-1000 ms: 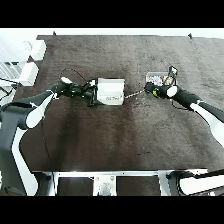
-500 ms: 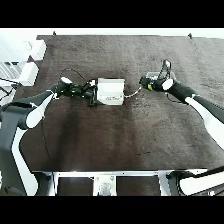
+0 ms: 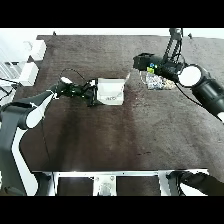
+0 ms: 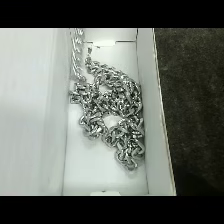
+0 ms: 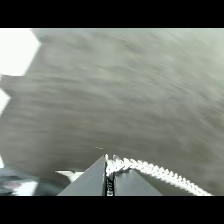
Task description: Fold the box and place the chain.
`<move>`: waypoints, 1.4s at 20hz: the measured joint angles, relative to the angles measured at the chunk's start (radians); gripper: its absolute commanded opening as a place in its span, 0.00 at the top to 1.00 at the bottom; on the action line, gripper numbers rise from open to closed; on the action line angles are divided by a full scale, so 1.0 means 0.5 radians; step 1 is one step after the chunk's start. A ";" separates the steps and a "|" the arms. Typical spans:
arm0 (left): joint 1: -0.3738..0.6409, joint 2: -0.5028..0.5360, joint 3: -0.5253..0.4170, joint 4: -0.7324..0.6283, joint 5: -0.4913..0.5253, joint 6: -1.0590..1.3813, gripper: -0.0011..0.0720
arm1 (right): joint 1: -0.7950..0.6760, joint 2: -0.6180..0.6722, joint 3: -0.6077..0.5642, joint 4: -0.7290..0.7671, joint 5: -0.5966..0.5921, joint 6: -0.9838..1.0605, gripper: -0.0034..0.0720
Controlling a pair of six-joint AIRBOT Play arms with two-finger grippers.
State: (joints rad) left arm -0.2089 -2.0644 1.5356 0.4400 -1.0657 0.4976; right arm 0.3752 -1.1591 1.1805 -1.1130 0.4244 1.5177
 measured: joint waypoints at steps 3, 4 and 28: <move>0.000 0.000 0.000 0.000 0.000 0.000 0.56 | 0.191 0.074 0.030 -0.008 -0.022 0.006 0.94; 0.000 0.000 0.000 0.000 0.000 0.001 0.56 | 0.246 0.085 0.037 -0.008 -0.041 0.018 0.94; 0.000 0.000 0.000 0.000 0.000 0.001 0.56 | 0.405 -0.462 0.056 -0.003 -0.401 0.290 0.94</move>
State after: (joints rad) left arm -0.2089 -2.0644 1.5356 0.4400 -1.0657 0.4980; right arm 0.5777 -1.3903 1.2087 -1.1145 0.2241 1.6627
